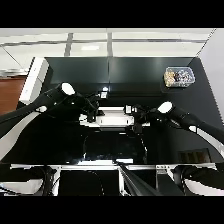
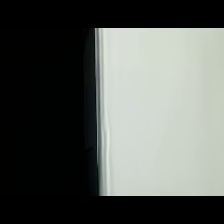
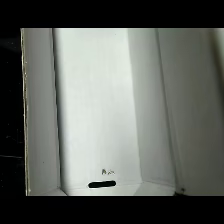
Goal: Fold the box and place the chain.
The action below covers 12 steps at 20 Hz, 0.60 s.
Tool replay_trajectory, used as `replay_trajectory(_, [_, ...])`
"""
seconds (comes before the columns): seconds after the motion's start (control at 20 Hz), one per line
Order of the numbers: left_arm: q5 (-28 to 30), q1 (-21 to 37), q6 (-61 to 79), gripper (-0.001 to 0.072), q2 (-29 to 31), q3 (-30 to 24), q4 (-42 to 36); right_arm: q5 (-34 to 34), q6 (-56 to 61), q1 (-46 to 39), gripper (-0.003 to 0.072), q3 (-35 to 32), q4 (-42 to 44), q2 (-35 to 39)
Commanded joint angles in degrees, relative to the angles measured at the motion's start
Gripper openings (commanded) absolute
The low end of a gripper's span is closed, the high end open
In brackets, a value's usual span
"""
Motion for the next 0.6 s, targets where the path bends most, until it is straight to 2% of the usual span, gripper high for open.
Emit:
replay_trajectory(0.0, [0.0, 0.0, 0.0, 0.003, 0.0, 0.0, 0.0, -0.1, 0.2, 0.2, 0.0669, 0.1, -0.6, -0.1])
replay_trajectory(0.55, [0.0, 0.0, 0.0, 0.003, 0.0, 0.0, 0.0, -1.2, 1.3, 0.6, 0.0669, 0.1, -1.1, -0.1])
